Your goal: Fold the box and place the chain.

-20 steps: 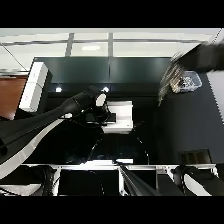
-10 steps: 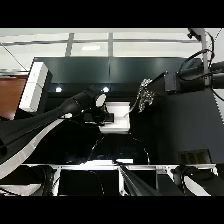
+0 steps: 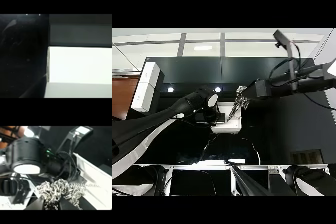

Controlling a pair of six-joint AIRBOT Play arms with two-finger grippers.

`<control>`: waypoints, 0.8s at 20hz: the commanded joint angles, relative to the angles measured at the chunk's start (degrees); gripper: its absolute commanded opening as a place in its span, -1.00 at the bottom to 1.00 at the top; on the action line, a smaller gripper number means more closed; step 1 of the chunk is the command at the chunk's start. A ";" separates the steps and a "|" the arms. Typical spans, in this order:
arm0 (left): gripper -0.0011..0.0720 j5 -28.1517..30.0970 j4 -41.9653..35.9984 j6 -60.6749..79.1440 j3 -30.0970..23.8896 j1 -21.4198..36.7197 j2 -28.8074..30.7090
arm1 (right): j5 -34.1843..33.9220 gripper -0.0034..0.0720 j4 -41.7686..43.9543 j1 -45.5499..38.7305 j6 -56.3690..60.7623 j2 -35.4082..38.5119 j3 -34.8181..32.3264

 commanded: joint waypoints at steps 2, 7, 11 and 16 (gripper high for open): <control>-0.89 -0.24 -0.09 0.02 0.02 0.00 -0.04 | -0.50 -0.87 -4.85 1.01 0.57 -2.23 -2.23; -0.89 -0.37 -0.07 0.02 0.02 0.02 -0.04 | -6.69 -0.87 -5.16 4.52 3.13 -4.17 -8.79; -0.89 -0.42 -0.04 0.02 0.02 0.02 -0.04 | -11.21 -0.87 -5.16 8.94 3.04 -8.35 -9.14; -0.89 -0.39 -0.07 0.02 0.02 0.02 -0.04 | -9.14 -0.87 -4.92 8.24 3.04 -8.59 -9.01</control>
